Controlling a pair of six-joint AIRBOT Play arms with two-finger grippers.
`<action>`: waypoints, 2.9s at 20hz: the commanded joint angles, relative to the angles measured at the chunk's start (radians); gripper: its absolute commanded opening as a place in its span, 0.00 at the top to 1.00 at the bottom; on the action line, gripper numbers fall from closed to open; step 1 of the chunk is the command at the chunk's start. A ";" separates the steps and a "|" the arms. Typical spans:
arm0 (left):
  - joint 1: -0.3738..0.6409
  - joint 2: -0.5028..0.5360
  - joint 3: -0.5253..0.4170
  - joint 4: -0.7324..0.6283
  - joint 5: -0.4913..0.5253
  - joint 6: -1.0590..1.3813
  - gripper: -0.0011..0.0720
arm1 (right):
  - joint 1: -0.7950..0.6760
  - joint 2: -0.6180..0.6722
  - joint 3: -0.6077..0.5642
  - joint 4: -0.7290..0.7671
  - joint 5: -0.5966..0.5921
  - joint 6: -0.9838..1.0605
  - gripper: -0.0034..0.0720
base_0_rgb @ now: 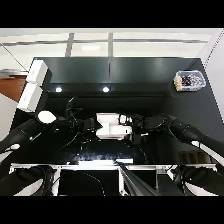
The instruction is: Fold the box and place the chain.
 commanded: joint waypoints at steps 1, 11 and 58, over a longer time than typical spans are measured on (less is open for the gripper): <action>-0.072 0.000 0.042 0.194 0.041 -0.167 0.08 | 0.001 -0.001 0.000 0.000 0.000 0.000 0.32; -0.280 -0.079 0.192 0.602 0.036 -0.522 0.14 | 0.001 -0.001 0.000 0.000 0.000 0.017 0.32; -0.388 -0.257 0.372 0.879 -0.135 -0.879 0.67 | 0.001 -0.001 0.000 0.000 0.011 0.022 0.32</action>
